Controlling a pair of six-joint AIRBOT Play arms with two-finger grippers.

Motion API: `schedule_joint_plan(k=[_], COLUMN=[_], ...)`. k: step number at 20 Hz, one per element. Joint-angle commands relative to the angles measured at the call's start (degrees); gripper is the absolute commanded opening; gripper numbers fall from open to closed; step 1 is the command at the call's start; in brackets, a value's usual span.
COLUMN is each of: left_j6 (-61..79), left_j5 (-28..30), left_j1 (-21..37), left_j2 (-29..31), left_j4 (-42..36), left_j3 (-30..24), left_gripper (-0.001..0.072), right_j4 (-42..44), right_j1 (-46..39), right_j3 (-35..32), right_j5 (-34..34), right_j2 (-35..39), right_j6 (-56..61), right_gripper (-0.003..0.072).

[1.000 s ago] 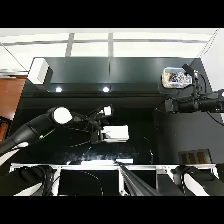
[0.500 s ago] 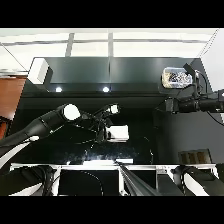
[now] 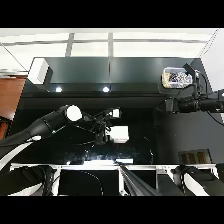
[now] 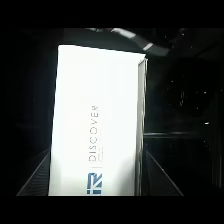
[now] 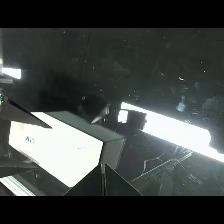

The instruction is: Fold the box and place the chain.

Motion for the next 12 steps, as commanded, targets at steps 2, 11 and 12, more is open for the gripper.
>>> schedule_joint_plan(k=[2,11,12], left_j6=[0.3,-6.5,-8.4], left_j5=[1.7,4.2,0.8], left_j1=[-1.5,-4.7,-3.3], left_j2=[-1.5,-5.0,-4.4], left_j4=[1.5,12.9,15.0], left_j3=[0.0,1.4,2.1], left_gripper=[0.0710,0.0351,0.0303], right_j4=[0.0,0.0,0.0], right_j1=[0.0,0.0,0.0], right_j3=[0.0,0.0,0.0], right_j5=[0.0,0.0,-0.1], right_j2=[0.0,0.0,0.0], right_j6=[0.0,0.0,0.0], right_gripper=[0.0017,0.0017,0.0018])
